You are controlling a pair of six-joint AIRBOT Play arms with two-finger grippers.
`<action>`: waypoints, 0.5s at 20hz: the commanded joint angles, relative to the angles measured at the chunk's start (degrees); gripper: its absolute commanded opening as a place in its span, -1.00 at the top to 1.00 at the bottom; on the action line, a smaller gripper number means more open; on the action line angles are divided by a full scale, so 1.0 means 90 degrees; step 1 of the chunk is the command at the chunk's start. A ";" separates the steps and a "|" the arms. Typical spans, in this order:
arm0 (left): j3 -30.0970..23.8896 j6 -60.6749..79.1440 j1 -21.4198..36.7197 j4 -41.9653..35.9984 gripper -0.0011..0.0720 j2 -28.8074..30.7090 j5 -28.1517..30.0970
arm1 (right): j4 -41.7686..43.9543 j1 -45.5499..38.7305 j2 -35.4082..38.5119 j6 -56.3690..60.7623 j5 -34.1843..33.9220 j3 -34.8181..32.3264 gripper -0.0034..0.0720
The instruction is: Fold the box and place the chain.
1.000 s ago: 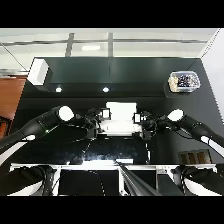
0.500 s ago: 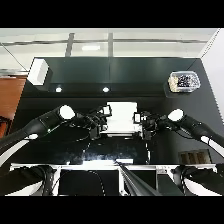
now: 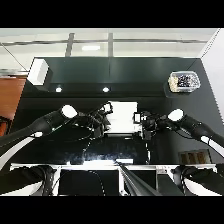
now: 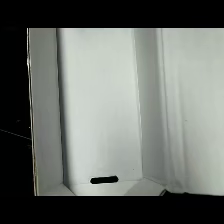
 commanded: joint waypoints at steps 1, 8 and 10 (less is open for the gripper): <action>0.0000 0.0136 -0.0010 -0.0209 0.38 -0.0078 0.0070 | 0.0000 0.0005 -0.0002 0.0000 -0.0012 0.0000 -0.39; 0.0000 0.0143 -0.0034 -0.0214 0.16 -0.0078 0.0102 | 0.0000 0.0005 -0.0002 0.0000 -0.0032 0.0000 -0.39; 0.0015 0.0112 -0.0012 -0.0053 0.62 -0.0019 -0.0032 | 0.0000 0.0005 -0.0002 -0.0002 -0.0051 0.0000 -0.39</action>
